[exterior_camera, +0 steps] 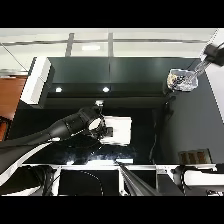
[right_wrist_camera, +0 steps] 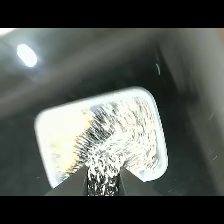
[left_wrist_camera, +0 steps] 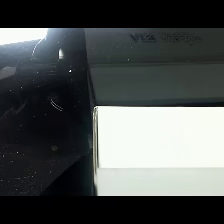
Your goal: Fold the box and place the chain.
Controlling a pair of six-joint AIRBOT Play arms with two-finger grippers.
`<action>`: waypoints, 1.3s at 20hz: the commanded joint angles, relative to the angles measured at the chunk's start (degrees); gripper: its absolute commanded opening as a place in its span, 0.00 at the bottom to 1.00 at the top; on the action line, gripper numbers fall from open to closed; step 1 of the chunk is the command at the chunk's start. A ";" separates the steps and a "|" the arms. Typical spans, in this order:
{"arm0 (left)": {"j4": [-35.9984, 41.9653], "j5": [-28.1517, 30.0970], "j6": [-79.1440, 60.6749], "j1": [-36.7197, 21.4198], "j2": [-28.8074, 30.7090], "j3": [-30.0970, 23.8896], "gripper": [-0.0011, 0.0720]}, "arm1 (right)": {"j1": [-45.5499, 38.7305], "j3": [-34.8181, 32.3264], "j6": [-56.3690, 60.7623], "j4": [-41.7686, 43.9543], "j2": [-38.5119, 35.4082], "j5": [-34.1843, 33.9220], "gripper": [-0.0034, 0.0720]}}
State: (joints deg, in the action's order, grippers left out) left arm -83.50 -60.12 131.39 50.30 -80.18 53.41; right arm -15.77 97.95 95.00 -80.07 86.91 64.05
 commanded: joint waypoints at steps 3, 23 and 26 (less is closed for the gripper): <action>0.02 0.09 -0.02 -0.02 -0.02 0.00 0.05 | -0.07 0.00 -8.76 4.68 -15.67 1.27 0.05; 0.02 0.07 -0.02 -0.02 -0.02 -0.11 0.05 | 28.09 -26.64 -15.96 29.86 -42.71 26.99 0.05; 0.24 0.11 0.00 -0.02 -0.02 -0.11 0.05 | 29.75 -28.48 -16.00 37.05 -42.45 26.47 0.05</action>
